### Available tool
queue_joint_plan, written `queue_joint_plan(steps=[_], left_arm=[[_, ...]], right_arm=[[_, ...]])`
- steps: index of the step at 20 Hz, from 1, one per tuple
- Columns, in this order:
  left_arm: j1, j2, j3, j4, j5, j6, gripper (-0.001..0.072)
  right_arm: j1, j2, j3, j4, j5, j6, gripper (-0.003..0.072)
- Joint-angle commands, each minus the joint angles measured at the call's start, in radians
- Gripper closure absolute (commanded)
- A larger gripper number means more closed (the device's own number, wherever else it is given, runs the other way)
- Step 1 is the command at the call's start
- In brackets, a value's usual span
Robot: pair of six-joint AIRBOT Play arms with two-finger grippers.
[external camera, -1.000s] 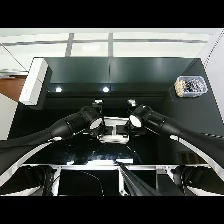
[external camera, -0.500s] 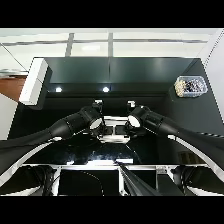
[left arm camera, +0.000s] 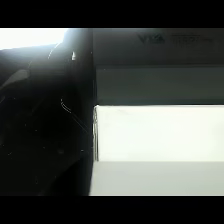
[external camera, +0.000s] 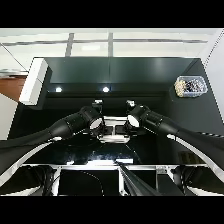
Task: Fold the box and place the chain.
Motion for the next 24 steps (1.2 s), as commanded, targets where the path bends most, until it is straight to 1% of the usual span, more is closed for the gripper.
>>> queue_joint_plan(steps=[1,2,3,4,8,10,13,15,18,20,21,23,24], left_arm=[[0.0,-0.001,0.0,0.0,0.001,0.002,0.0679],[0.0,-0.001,0.0,0.0,0.001,0.002,0.0679],[0.0,-0.001,0.0,0.0,0.001,0.002,0.0679],[0.0,-0.001,0.0,0.0,0.001,0.002,0.0679],[0.0,-0.001,0.0,0.0,0.0,0.002,0.0679],[0.0,-0.001,0.0,0.001,0.001,0.002,0.0679],[0.0,-0.001,0.0,0.001,0.001,0.002,0.0679],[0.0,-0.001,0.0,0.0,0.001,0.002,0.0679],[0.0,-0.001,0.0,0.0,0.001,0.002,0.0679],[0.0,-0.001,0.0,0.0,0.003,0.002,0.0679],[0.0,-0.001,0.0,0.0,0.005,0.002,0.0679],[0.0,-0.001,0.0,0.001,0.007,0.002,0.0679],[0.0,-0.001,0.0,0.001,0.011,0.002,0.0679]], right_arm=[[0.001,0.0,0.004,0.0,0.002,-0.004,0.0634],[0.001,0.001,0.005,0.002,0.005,-0.004,0.0554],[0.001,0.001,0.008,0.005,0.013,-0.004,0.0432],[0.001,0.003,0.011,0.008,0.018,-0.004,0.0416],[0.001,0.022,0.027,0.006,0.05,-0.028,0.0415],[0.001,0.06,0.034,0.006,0.048,-0.051,0.0415],[0.0,0.151,0.041,-0.008,0.065,-0.101,0.0415],[-0.003,0.226,0.043,-0.049,0.109,-0.135,0.0415],[-0.047,0.359,0.043,-0.181,0.245,-0.192,0.0416],[-0.122,0.434,0.042,-0.328,0.345,-0.236,0.0416],[-0.182,0.46,0.042,-0.418,0.375,-0.27,0.0417],[-0.338,0.477,0.042,-0.502,0.369,-0.338,0.0416],[-0.434,0.477,0.037,-0.517,0.327,-0.36,0.0416]])
